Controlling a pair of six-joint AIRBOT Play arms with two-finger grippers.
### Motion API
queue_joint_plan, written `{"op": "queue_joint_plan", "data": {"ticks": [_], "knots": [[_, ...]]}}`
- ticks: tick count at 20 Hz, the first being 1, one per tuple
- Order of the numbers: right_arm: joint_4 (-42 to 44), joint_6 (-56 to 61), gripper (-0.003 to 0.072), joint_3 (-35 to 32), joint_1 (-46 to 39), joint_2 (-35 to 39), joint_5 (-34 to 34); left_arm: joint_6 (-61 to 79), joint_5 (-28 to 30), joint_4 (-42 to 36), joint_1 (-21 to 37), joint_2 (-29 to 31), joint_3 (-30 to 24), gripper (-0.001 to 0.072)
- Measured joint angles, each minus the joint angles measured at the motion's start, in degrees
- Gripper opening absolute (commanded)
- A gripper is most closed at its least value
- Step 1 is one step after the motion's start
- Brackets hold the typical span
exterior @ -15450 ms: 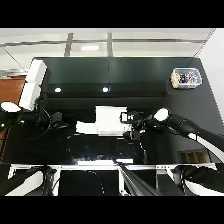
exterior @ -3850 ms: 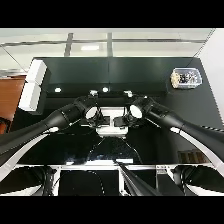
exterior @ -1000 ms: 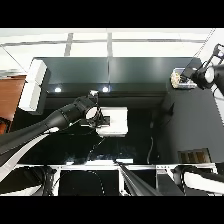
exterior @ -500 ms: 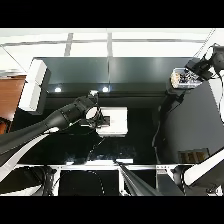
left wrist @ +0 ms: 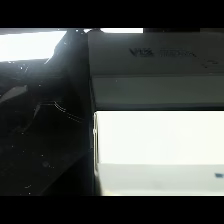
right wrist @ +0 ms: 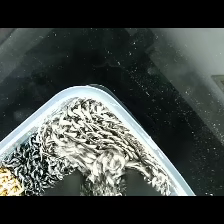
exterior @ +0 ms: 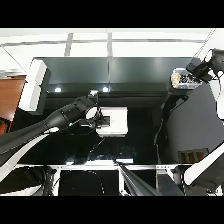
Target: Fold the box and place the chain.
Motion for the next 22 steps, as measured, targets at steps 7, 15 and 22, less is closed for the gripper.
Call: {"op": "queue_joint_plan", "data": {"ticks": [7,15,22], "knots": [[4.35,-7.74,0.0007,2.51,-0.42,4.55,1.62,0.00,0.00,-0.04,0.00,-0.02,0.00,0.0027],[9.53,-23.63,0.0006,8.22,-0.76,22.80,11.21,-0.02,0.00,-0.07,0.00,-0.02,0.00,0.0027],[23.32,-29.75,0.0006,7.93,-0.83,40.19,18.75,-0.02,0.00,-0.07,0.00,0.00,0.00,0.0027]]}}
